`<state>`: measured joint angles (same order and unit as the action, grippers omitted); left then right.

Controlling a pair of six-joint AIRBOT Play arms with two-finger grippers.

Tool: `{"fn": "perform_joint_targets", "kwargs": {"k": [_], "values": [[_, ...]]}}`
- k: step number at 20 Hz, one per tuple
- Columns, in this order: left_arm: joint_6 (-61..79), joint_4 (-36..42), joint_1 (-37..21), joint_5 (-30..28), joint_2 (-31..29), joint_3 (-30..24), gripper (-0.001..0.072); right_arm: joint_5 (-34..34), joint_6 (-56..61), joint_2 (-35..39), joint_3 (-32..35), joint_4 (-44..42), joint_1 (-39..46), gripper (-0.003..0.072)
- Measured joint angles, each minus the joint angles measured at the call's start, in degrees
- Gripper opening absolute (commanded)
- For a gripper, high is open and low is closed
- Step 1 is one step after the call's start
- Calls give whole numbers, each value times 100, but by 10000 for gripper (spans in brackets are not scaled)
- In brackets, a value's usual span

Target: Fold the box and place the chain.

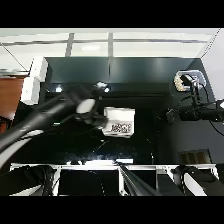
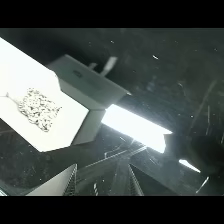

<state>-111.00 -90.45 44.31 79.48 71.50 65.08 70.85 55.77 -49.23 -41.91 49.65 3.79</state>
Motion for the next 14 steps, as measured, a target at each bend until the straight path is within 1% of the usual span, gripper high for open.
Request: {"fn": "perform_joint_targets", "kwargs": {"k": [1,2,3,4,5,6,8,10,11,14], "values": [[315,46,-299,44,-348,-267,628,4,0,0,0,24,0,383],[684,221,-717,-79,-723,-584,628,2,0,0,0,39,0,382],[1130,579,-1187,-225,-1038,-911,630,2,0,0,0,55,0,382],[1794,1193,-1729,-350,-1314,-1279,665,4,0,0,0,72,0,383],[2570,2006,-2232,-450,-1491,-1611,714,0,0,0,0,74,0,382],[3547,2916,-2771,-442,-1615,-1987,714,2,0,0,0,72,0,382],[5396,4350,-3560,-540,-1698,-2614,714,-11,0,0,0,31,0,382],[7058,5049,-3915,-728,-1633,-3027,714,-48,0,0,0,-31,0,382],[7790,5239,-3967,-846,-1554,-3154,714,-79,-2,0,0,-70,0,382],[9864,5560,-3788,-1394,-1193,-3351,711,-160,0,0,0,-131,0,382]]}}
